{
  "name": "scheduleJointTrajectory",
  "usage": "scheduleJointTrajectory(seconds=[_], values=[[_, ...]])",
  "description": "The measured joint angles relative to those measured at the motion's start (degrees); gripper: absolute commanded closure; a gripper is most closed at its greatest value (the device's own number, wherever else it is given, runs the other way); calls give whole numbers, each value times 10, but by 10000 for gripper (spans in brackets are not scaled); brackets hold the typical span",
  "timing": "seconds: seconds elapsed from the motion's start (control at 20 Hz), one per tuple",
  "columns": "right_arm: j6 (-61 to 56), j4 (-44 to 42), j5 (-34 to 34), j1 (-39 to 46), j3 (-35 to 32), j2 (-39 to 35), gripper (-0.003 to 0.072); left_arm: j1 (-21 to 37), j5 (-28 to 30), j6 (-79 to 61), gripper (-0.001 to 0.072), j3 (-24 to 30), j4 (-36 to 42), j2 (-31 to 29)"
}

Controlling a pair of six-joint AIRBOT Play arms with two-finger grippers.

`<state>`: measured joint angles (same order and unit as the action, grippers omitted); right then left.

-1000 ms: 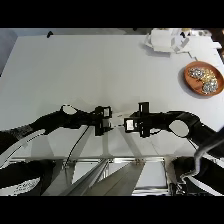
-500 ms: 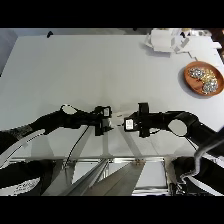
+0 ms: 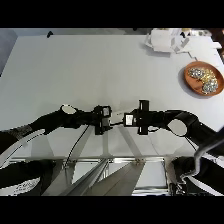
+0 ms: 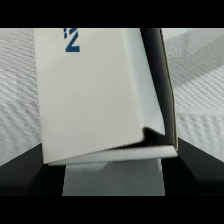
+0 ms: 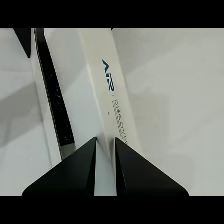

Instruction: Fold the box and place the chain.

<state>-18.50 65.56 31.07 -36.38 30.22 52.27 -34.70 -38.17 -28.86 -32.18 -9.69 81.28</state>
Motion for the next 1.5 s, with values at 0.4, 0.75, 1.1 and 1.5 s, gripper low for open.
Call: scheduleJointTrajectory(seconds=[0.4,0.75,1.1,1.5], values=[[-10,-27,28,0,0,0,574,0,-5,-1,571,0,-4,0],[-11,-39,42,0,-2,0,544,0,-5,-1,571,0,-3,0],[-1,-42,55,0,-17,0,446,-1,-5,-2,571,0,-3,0],[5,-38,60,0,-20,-22,384,-1,-5,-1,571,0,-1,0]])
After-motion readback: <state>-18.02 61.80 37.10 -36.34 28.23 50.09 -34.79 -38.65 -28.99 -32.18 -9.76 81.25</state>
